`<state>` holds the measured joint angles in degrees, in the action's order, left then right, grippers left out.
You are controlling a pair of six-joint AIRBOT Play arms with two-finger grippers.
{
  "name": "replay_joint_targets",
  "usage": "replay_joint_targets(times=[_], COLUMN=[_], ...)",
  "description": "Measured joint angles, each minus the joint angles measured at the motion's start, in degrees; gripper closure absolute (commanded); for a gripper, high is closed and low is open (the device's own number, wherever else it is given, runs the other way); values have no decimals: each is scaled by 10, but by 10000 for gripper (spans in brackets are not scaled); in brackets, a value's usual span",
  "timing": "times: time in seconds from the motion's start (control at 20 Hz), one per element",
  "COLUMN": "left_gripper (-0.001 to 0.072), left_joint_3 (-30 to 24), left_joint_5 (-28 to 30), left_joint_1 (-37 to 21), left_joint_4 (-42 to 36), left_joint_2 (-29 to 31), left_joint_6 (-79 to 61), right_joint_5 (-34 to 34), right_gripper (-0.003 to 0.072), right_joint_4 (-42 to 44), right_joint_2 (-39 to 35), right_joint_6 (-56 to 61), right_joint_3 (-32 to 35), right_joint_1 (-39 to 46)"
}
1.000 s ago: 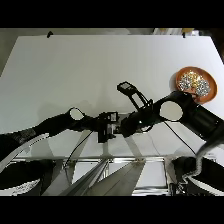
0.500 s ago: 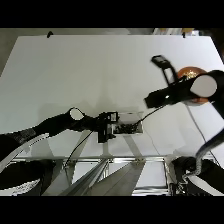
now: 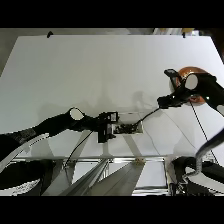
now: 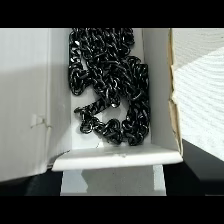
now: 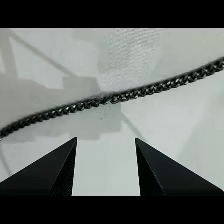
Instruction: Fold the box and place the chain.
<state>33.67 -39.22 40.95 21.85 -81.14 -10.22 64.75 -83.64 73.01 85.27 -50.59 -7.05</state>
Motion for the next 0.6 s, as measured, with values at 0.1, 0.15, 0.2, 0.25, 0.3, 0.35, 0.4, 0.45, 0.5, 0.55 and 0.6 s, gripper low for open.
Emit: replay_joint_targets(times=[0.1,0.15,0.2,0.25,0.3,0.35,0.4,0.45,0.5,0.55,0.6], left_gripper=[505,505,505,505,505,505,505,505,505,505,505], left_joint_3=[0,0,0,0,0,0,0,0,0,0,0], left_joint_5=[0,0,0,0,0,0,0,0,0,0,0], left_joint_1=[0,0,0,0,0,0,0,0,0,0,0], left_joint_4=[0,0,0,0,0,0,0,0,0,0,0], left_joint_2=[0,0,0,0,0,0,0,0,0,0,0], left_joint_6=[0,0,0,0,0,0,0,0,0,0,0], right_joint_5=[-10,-15,-19,-25,-29,-36,-41,-45,-50,-52,-54], right_gripper=[293,296,335,399,401,410,444,475,475,475,497], right_joint_4=[-2,-3,-4,-3,-2,0,2,3,5,7,8], right_joint_2=[18,27,35,42,49,54,58,61,64,66,69], right_joint_6=[-1,-2,-2,-2,-2,-2,-2,-2,-2,-2,-2], right_joint_3=[2,4,4,5,5,5,5,6,6,6,6], right_joint_1=[-2,-2,-3,-3,-3,-3,-3,-3,-3,-3,-3])
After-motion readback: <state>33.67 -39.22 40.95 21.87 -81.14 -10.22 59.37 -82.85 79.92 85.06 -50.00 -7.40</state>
